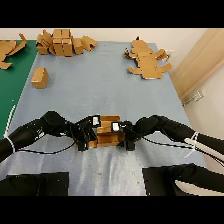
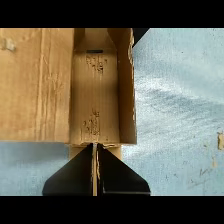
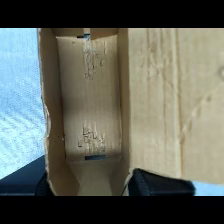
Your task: Fold the box.
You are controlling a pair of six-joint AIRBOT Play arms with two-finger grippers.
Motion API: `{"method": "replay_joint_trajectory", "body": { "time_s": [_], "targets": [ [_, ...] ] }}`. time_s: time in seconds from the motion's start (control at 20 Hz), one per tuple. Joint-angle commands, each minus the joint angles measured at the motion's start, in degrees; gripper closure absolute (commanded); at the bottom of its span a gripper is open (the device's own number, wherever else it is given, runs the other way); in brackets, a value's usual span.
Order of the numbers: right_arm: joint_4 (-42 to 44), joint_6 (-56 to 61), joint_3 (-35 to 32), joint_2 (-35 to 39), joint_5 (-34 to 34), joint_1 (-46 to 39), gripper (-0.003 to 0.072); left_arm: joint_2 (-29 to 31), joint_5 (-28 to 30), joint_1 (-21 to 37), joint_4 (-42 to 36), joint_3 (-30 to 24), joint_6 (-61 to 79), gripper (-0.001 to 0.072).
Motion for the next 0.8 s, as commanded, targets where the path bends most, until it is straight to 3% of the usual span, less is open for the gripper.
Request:
{"method": "replay_joint_trajectory", "body": {
  "time_s": [0.0,0.55,0.6,0.65,0.7,0.75],
  "targets": [
    [0.0,0.0,0.0,0.0,0.0,0.0,0.0168,-0.6,0.2,0.0,-1.7,0.0,1.5,0.0698],
    [0.0,0.0,0.0,0.0,0.0,0.0,0.0168,-0.7,1.7,-3.4,-3.8,0.0,3.4,0.0697],
    [0.0,0.0,0.0,0.0,0.0,0.0,0.0168,-0.7,1.5,-3.3,-3.8,0.0,3.4,0.0669],
    [0.0,0.0,0.0,0.0,0.0,0.0,0.0168,-0.7,1.4,-3.4,-3.8,0.0,3.4,0.0387],
    [0.0,0.0,0.0,0.0,0.0,0.0,0.0168,-0.7,1.5,-3.3,-3.9,0.0,3.3,0.0188],
    [0.0,0.0,0.0,0.0,0.0,0.0,0.0168,-0.7,1.5,-3.3,-3.8,0.0,3.3,0.0224]
  ]
}}
